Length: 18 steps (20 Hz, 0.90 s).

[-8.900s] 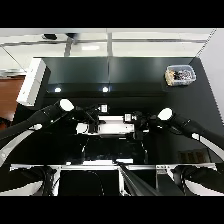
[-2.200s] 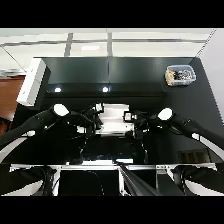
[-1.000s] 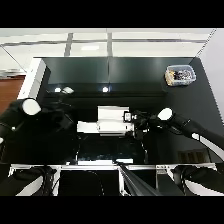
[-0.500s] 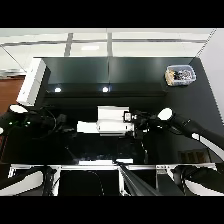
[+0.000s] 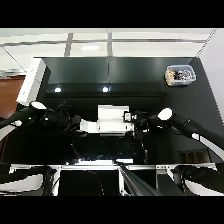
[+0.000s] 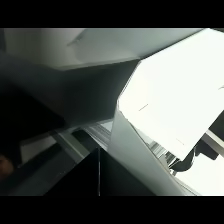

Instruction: Fold the box and place the chain.

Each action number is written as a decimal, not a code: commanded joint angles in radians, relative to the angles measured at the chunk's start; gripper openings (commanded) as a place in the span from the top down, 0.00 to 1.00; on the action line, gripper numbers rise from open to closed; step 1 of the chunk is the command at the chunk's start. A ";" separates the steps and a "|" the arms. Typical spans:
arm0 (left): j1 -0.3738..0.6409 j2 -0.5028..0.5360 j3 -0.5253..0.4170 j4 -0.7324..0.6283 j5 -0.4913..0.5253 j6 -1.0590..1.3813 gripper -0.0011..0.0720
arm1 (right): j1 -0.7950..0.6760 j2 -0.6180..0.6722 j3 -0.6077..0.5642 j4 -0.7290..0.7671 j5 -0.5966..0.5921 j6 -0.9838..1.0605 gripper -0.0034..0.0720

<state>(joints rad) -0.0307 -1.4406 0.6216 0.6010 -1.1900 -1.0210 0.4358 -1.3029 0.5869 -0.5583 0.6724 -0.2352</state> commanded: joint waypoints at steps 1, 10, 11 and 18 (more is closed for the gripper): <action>-0.031 -0.031 0.039 -0.014 -0.020 0.054 0.95 | 0.001 -0.001 0.001 0.000 0.000 0.000 0.62; -0.035 -0.031 0.122 -0.022 -0.090 0.093 0.01 | 0.001 -0.001 0.001 0.000 0.000 0.000 0.62; -0.046 -0.031 0.129 -0.027 -0.101 0.093 0.02 | 0.001 -0.001 0.001 0.000 0.000 0.000 0.62; -0.186 -0.031 0.250 0.103 -0.087 -0.097 0.04 | 0.001 -0.001 0.001 0.000 0.000 0.000 0.62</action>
<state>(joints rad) -0.1642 -1.4704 0.8215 0.6418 -1.2972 -1.0206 0.4358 -1.3029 0.5869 -0.5583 0.6720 -0.2356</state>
